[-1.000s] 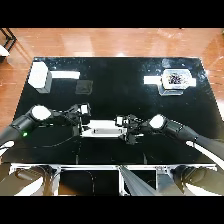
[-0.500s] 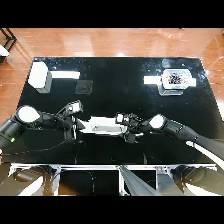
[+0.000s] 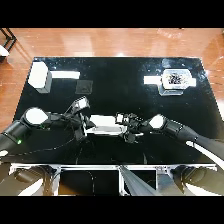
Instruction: Fold the box and place the chain.
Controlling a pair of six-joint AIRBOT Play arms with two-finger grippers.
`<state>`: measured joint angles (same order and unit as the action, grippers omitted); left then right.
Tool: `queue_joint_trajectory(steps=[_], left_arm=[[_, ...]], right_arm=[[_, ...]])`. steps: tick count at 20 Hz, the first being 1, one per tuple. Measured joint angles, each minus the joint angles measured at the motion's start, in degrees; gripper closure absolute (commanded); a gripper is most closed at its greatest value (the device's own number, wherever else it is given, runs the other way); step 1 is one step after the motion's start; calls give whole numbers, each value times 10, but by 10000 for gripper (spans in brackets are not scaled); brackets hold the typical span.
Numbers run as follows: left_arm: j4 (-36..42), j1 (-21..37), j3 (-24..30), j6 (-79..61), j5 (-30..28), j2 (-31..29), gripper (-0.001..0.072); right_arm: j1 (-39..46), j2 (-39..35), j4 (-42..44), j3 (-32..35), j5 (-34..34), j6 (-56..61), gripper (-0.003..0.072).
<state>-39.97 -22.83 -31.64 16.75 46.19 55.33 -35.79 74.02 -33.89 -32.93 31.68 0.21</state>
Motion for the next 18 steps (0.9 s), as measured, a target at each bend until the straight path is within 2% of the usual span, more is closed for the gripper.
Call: queue_joint_trajectory(steps=[4, 8, 13, 15, 18], left_arm=[[23, -24, 0, 2, -123, 21, 683], [39, -39, 0, 2, -200, 62, 682], [45, -50, 0, 2, -230, 102, 682], [43, -49, 0, 2, -233, 98, 682], [39, -35, 0, 2, -235, 60, 682]], right_arm=[[0, 0, 0, 0, 1, 0, 280], [0, 0, 0, 0, 1, 0, 280], [0, 0, -1, 0, 1, 0, 280], [0, 0, -1, 0, 1, 0, 280], [0, 0, -1, 0, 1, 0, 280]])
